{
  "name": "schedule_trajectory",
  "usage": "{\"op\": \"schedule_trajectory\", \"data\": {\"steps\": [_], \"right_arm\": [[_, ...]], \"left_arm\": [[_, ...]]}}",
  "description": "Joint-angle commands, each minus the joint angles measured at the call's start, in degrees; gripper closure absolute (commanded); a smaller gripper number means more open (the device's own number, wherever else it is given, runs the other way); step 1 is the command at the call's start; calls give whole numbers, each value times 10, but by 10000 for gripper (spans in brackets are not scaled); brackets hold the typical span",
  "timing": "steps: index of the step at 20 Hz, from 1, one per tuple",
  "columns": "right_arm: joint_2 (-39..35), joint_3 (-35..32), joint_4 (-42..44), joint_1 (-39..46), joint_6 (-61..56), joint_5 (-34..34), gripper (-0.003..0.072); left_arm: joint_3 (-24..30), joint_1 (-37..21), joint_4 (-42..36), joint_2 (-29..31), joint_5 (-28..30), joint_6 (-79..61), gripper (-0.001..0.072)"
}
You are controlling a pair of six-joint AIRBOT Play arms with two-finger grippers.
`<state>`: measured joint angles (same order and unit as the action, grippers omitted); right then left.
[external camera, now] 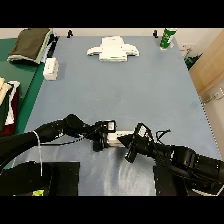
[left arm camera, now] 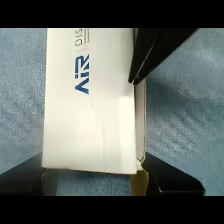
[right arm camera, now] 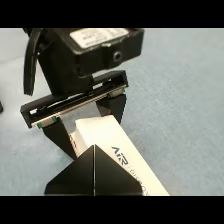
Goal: Fold the box.
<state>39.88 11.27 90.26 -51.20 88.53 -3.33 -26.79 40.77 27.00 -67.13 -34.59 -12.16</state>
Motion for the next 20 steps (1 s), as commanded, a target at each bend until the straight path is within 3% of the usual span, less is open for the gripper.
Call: {"op": "schedule_trajectory", "data": {"steps": [1, 4, 11, 20], "right_arm": [[5, -5, 7, 2, -7, -16, 682], [12, -6, 7, 5, -7, 20, 682], [72, -9, 54, 5, -7, 21, 682], [73, -12, 56, 5, -7, 23, 682]], "left_arm": [[0, 0, 0, 0, 0, 0, 218], [0, 0, 0, 0, 0, 0, 218], [0, 0, 0, 0, 0, 0, 218], [0, 0, 0, 0, 0, 0, 218]]}}
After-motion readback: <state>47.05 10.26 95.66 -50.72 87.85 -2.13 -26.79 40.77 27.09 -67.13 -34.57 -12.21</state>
